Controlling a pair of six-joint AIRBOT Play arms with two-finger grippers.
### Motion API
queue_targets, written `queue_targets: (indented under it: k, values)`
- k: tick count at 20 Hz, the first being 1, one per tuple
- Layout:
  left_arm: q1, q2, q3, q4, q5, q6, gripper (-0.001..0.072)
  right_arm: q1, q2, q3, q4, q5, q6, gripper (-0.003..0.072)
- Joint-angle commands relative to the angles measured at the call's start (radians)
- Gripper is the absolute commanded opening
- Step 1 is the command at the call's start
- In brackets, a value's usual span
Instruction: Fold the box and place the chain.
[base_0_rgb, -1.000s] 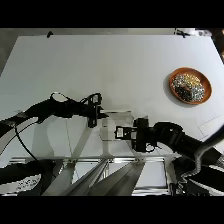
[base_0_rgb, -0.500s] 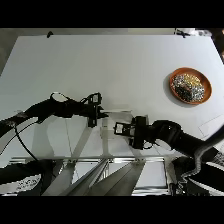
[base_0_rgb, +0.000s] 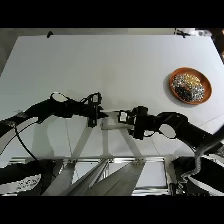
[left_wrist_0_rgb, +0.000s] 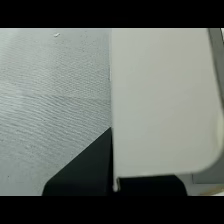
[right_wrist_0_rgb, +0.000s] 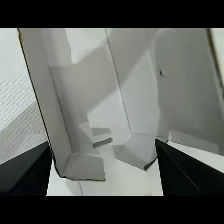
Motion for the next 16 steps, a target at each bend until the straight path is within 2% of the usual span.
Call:
queue_targets:
  k: [1, 11, 16]
  values:
    - [-0.001, 0.001, -0.001, 0.001, -0.001, 0.0, 0.0014, -0.053, 0.0, 0.004, 0.097, -0.003, -0.139, 0.0703]
    - [-0.001, 0.001, -0.001, 0.0, -0.001, 0.0, 0.0014, -0.119, 0.0, 0.004, 0.121, 0.01, -0.191, 0.0703]
    - [-0.001, 0.001, -0.001, 0.0, -0.001, 0.0, 0.0014, -0.122, -0.027, 0.004, 0.203, -0.002, -0.251, 0.0703]
